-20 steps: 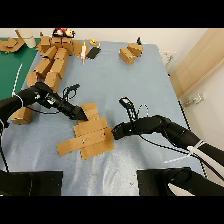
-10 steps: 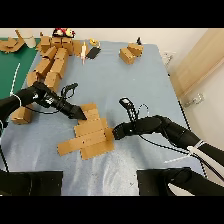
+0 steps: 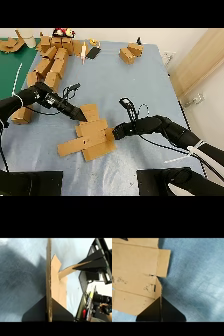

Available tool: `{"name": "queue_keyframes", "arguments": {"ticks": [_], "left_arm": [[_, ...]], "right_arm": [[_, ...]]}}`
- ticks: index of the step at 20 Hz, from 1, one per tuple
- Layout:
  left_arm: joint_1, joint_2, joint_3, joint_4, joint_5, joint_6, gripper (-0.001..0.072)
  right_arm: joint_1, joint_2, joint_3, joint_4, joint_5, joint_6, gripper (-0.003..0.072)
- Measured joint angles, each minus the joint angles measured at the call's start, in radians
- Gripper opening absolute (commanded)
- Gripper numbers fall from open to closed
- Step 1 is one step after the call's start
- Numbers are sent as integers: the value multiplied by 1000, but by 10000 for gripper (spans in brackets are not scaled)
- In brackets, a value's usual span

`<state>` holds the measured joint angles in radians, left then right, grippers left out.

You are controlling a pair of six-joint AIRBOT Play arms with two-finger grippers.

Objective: Fold the box.

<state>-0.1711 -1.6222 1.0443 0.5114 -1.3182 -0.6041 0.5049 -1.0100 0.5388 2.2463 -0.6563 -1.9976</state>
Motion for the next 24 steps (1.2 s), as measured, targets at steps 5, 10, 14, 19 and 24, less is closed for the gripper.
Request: {"name": "queue_keyframes", "arguments": {"ticks": [5, 10, 14, 19, 24], "left_arm": [[-15, 0, 1, -25, 34, 78, 11], [-50, 10, 5, -72, 47, 152, 10], [-138, 50, 6, -69, 77, 201, 10], [-266, 150, 0, -64, 188, 306, 10], [-358, 257, -92, -62, 383, 438, 10]], "right_arm": [[-13, 0, 0, -9, 2, 76, 239], [-93, 3, 16, -92, -2, 248, 299], [-262, 14, 75, -154, -16, 385, 484], [-412, 18, 124, -173, -64, 439, 484], [-448, 13, 133, -179, -93, 451, 478]]}}
